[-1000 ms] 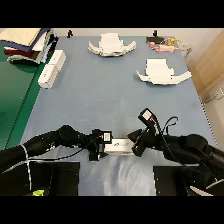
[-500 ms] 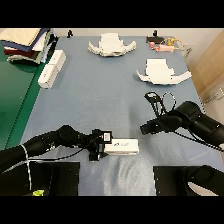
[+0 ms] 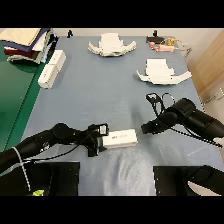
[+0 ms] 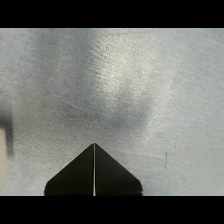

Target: Fold the box.

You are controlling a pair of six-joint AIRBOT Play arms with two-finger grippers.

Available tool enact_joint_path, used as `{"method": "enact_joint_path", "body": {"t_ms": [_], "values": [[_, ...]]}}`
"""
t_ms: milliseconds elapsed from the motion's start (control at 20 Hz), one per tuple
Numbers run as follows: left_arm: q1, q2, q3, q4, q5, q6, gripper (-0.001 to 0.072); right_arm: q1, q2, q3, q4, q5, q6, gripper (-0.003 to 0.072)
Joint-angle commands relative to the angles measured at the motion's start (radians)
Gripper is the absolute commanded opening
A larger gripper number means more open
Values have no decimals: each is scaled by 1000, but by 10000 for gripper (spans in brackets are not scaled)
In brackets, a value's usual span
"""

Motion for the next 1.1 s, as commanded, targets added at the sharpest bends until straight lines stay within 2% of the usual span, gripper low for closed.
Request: {"method": "enact_joint_path", "body": {"t_ms": [0,150,300,400,500,750,900,1050], "values": [[154,90,2,212,2,-323,453,-1,-3,1,-2,-5,3,5],[394,118,31,507,-1,-665,453,-1,-3,1,-3,-5,3,5],[652,90,103,545,-2,-706,453,-1,-3,1,-3,-5,3,5],[805,14,182,544,-15,-706,453,-1,-3,1,-3,-5,3,5],[904,-102,285,544,-58,-704,453,-1,-3,1,-3,-5,3,5],[980,-359,501,544,-82,-709,453,-1,-3,1,-3,-5,3,5],[1021,-435,552,541,-49,-754,453,-1,-3,1,-3,-5,3,5],[1066,-469,579,536,-19,-755,453,-1,-3,1,-2,-6,3,5]]}}
